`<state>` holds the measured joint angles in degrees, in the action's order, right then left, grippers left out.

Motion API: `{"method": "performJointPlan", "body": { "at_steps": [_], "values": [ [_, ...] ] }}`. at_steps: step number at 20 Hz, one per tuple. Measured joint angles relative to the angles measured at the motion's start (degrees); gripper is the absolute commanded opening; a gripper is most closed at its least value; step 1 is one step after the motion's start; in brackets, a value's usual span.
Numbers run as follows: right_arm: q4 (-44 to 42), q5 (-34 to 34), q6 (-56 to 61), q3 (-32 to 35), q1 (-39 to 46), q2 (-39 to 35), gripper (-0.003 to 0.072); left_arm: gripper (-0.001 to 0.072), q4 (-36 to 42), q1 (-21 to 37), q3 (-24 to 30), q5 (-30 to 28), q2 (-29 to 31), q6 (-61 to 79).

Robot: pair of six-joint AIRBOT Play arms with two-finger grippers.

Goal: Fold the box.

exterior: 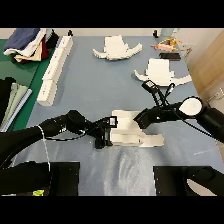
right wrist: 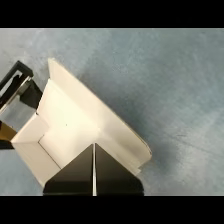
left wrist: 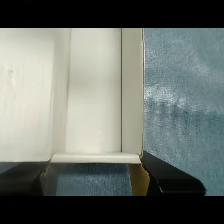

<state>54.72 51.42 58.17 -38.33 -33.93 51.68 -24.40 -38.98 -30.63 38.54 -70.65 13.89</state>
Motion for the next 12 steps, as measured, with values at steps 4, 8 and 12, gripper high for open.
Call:
{"method": "performJointPlan", "body": {
  "at_steps": [4, 8, 12],
  "values": [
    [4.4, 8.6, -2.3, 1.4, 0.0, -5.3, 0.0378, 0.0520, 0.0, 0.0, 0.0, 0.0, 0.0, 0.0],
    [8.2, 16.1, -5.4, 5.2, 0.0, -9.9, 0.0580, 0.0520, 0.0, 0.0, 0.0, 0.0, 0.0, 0.0],
    [13.1, 16.5, -11.5, 10.1, 0.0, -12.2, 0.0665, 0.0520, 0.0, 0.0, 0.0, 0.0, 0.0, 0.0]
  ]
}}
